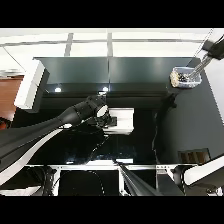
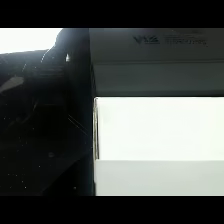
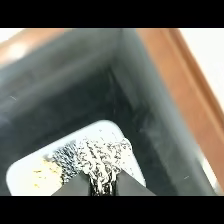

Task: Fold the box and place the chain.

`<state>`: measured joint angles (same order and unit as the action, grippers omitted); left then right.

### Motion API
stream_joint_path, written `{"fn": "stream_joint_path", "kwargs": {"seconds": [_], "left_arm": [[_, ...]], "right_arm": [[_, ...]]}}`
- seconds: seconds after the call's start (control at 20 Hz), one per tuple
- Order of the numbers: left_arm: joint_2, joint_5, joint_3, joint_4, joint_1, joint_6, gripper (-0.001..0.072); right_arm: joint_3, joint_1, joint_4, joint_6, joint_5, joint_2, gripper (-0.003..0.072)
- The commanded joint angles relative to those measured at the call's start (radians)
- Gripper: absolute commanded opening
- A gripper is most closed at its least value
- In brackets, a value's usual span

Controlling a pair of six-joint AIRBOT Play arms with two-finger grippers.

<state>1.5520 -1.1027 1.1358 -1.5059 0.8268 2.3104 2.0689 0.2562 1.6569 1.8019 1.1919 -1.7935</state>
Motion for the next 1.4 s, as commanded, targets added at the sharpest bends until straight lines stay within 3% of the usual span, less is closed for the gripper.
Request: {"fn": "stream_joint_path", "kwargs": {"seconds": [0.0,0.2,0.3,0.5,0.8,1.1,1.35], "left_arm": [[0.0,-0.002,0.0,0.0,-0.001,0.0,0.003],[0.0,-0.006,0.0,0.0,-0.001,0.0,0.003],[0.0,-0.01,0.0,0.0,-0.001,0.0,0.003],[0.0,-0.01,0.0,0.0,-0.001,0.0,0.003],[0.0,-0.011,0.0,0.007,-0.001,0.0,0.003],[0.0,-0.01,0.0,0.007,-0.001,0.0,0.003],[0.0,-0.01,0.0,0.007,-0.001,0.0,0.003]], "right_arm": [[0.001,-0.001,-0.074,-0.094,-0.005,0.152,0.0014],[-0.128,-0.002,-0.451,-0.357,0.025,0.338,0.0014],[-0.209,-0.018,-0.508,-0.397,0.037,0.426,0.0014],[-0.251,-0.026,-0.5,-0.419,0.018,0.525,0.0014],[-0.251,-0.025,-0.472,-0.418,-0.065,0.533,0.0013],[-0.251,0.024,-0.413,-0.392,-0.114,0.468,0.0013],[-0.251,0.092,-0.399,-0.378,-0.14,0.335,0.0013]]}}
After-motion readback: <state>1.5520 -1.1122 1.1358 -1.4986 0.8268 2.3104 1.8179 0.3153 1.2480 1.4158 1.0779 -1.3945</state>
